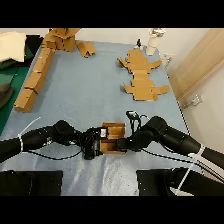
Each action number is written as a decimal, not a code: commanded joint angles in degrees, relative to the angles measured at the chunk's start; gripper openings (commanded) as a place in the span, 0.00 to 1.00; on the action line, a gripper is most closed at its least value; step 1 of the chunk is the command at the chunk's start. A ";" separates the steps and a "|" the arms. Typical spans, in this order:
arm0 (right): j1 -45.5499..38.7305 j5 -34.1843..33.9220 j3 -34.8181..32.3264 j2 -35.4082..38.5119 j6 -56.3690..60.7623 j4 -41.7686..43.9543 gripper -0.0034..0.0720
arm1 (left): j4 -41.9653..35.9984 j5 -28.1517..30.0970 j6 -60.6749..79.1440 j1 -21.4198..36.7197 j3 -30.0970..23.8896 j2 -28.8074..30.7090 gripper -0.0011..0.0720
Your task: Fold the box.
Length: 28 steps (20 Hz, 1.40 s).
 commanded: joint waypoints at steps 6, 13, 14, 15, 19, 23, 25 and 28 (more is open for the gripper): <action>6.71 -11.65 12.00 -14.10 13.68 -6.49 0.57 | 0.02 0.02 0.00 0.02 0.02 0.00 0.73; 6.71 -13.88 16.59 -20.46 16.57 -9.31 0.33 | 0.02 0.00 0.02 0.02 0.02 0.00 0.73; 6.73 -14.01 16.59 -20.57 16.55 -9.70 0.22 | 0.02 0.02 0.00 0.02 0.02 0.00 0.73; 6.71 -14.43 16.61 -20.68 16.55 -9.99 0.14 | 0.02 0.00 0.02 0.02 0.02 0.00 0.73; 8.11 -14.75 16.70 -20.65 16.02 -10.75 0.05 | 0.02 0.02 0.00 0.02 0.02 0.00 0.73; 8.79 -17.29 16.79 -20.00 15.65 -10.36 0.45 | 0.02 0.02 0.02 0.02 0.02 0.00 0.73; 8.76 -18.16 16.79 -18.73 15.63 -10.38 0.45 | 0.00 0.02 0.00 0.02 0.02 0.00 0.73; 8.72 -18.73 16.79 -16.06 15.67 -11.45 0.45 | 0.00 0.02 0.00 0.02 0.02 0.00 0.73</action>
